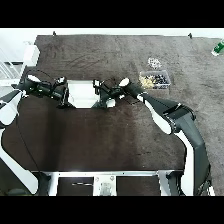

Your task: Fold the box and place the chain.

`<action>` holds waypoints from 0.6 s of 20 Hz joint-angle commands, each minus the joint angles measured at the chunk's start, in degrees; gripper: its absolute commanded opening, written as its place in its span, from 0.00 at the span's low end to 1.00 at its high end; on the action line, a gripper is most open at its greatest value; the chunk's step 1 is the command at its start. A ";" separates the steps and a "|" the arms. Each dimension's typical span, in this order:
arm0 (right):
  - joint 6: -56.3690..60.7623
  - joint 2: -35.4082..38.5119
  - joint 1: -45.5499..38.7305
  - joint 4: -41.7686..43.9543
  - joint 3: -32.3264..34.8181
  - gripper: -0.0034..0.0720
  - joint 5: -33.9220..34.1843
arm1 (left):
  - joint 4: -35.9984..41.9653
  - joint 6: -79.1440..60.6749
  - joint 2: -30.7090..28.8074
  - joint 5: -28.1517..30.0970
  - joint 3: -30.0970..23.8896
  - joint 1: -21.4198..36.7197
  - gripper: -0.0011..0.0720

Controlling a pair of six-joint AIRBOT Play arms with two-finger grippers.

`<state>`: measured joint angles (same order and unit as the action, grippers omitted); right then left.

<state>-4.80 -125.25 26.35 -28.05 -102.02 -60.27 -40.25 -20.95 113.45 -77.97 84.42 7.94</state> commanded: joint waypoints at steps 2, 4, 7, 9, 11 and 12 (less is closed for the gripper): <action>-0.02 0.00 0.00 0.02 0.02 0.82 0.00 | 0.20 -0.04 0.00 0.07 0.02 -0.04 0.74; -0.02 0.00 0.00 0.04 0.02 0.82 0.02 | 0.20 -0.04 0.00 0.63 0.02 -0.04 0.74; 0.00 0.00 0.00 0.04 0.02 0.82 0.00 | 0.20 -0.04 0.00 0.63 0.02 -0.04 0.74; -0.48 0.00 -0.04 0.00 -0.04 0.83 0.00 | 0.28 -0.07 0.00 0.68 0.02 -0.04 0.74; -3.32 0.17 -0.50 -0.07 -0.17 1.00 0.02 | 0.37 -0.09 0.00 0.79 0.04 -0.04 0.74; -4.50 0.24 -0.83 0.00 -0.48 1.00 -0.07 | 0.37 -0.09 0.00 0.85 0.02 -0.04 0.74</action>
